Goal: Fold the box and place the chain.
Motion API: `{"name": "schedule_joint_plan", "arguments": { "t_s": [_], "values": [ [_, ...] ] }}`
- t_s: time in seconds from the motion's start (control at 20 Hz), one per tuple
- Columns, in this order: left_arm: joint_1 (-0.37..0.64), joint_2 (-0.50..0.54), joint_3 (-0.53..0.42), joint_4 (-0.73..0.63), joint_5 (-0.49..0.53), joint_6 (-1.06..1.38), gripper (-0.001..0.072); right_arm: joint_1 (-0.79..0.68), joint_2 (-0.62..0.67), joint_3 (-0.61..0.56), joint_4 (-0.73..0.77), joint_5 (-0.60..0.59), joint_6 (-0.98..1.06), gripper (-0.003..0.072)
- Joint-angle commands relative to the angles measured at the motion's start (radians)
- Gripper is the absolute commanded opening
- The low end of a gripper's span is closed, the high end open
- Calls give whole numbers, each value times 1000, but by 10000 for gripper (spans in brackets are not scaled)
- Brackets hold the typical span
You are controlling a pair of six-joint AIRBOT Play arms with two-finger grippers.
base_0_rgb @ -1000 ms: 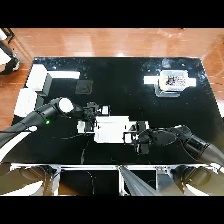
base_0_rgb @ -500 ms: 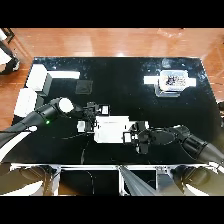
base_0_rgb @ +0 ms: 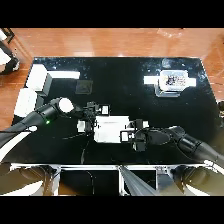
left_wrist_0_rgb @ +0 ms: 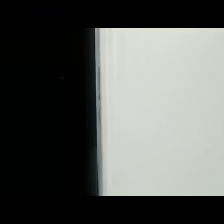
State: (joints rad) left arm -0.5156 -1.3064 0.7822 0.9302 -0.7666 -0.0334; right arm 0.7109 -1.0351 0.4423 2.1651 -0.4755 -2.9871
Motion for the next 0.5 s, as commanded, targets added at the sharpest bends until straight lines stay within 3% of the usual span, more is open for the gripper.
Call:
{"name": "schedule_joint_plan", "arguments": {
  "t_s": [0.0,0.45],
  "values": [
    [0,0,0,0,0,0,21,48,-11,0,1,45,2,673],
    [0,0,0,0,-3,0,20,13,29,7,1,50,113,673]
  ]
}}
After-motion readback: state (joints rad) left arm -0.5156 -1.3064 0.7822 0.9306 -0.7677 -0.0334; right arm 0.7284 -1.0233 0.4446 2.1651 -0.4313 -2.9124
